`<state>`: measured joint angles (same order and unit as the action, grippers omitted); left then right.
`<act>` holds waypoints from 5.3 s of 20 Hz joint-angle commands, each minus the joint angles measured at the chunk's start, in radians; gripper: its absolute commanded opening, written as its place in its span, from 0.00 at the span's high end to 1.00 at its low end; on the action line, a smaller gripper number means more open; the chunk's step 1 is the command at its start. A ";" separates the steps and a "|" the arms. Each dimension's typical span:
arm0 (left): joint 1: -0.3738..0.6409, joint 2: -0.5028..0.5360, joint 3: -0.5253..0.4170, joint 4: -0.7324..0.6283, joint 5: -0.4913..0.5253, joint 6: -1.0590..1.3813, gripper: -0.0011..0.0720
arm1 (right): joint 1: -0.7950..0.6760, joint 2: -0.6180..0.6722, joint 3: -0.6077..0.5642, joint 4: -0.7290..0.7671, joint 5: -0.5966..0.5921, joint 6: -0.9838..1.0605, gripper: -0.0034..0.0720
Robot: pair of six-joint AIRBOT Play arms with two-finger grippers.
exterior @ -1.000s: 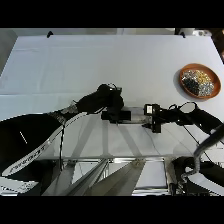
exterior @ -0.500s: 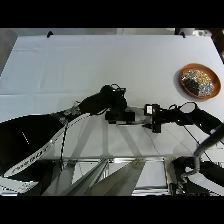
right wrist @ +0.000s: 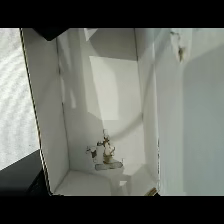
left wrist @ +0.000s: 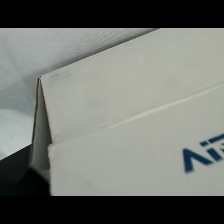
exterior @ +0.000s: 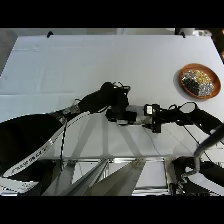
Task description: Fold the box and place the chain.
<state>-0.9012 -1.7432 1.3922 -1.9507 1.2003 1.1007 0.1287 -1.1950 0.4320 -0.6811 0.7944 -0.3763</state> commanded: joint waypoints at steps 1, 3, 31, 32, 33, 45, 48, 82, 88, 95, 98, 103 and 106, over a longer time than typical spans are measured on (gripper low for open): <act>0.003 0.001 0.002 -0.015 -0.003 -0.027 0.03 | 0.000 0.000 0.000 0.000 0.002 0.001 0.38; 0.004 0.001 0.002 -0.014 0.002 -0.027 0.03 | 0.000 0.000 0.000 0.000 0.002 0.001 0.38; 0.013 -0.045 0.001 0.037 -0.005 -0.029 0.95 | 0.000 0.000 0.000 0.000 0.002 0.001 0.38; 0.013 -0.048 0.001 0.037 -0.001 -0.029 0.86 | 0.000 0.000 0.000 0.000 0.002 0.001 0.38; 0.012 -0.049 0.001 0.037 -0.001 -0.029 0.73 | 0.000 0.000 0.000 0.000 0.002 0.001 0.38; 0.003 -0.051 0.001 0.045 -0.008 -0.029 0.98 | 0.000 0.000 0.000 0.000 0.002 0.001 0.38; -0.010 -0.051 0.001 0.064 -0.007 -0.030 0.93 | 0.000 0.000 0.000 0.000 0.002 0.001 0.38; -0.083 -0.082 0.059 0.211 0.037 -0.185 0.98 | 0.000 0.000 0.000 0.000 0.002 0.001 0.38; -0.055 -0.082 0.059 0.131 0.021 -0.187 0.62 | 0.000 0.000 0.000 0.000 0.002 0.001 0.38; -0.040 -0.082 0.060 0.154 0.027 -0.276 0.98 | 0.000 0.000 0.000 0.000 0.002 0.001 0.38; -0.041 -0.082 0.060 0.153 0.027 -0.276 0.96 | 0.000 0.000 0.000 0.000 0.002 0.001 0.38; -0.041 -0.082 0.060 0.157 0.005 -0.290 0.51 | 0.000 0.000 0.000 0.000 0.002 0.001 0.38; -0.041 -0.082 0.060 0.156 -0.024 -0.290 0.51 | 0.000 0.000 0.000 0.000 0.002 0.001 0.38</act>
<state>-0.9432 -1.8252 1.4517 -1.8080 1.2015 0.8143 0.1284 -1.1942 0.4316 -0.6807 0.7959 -0.3752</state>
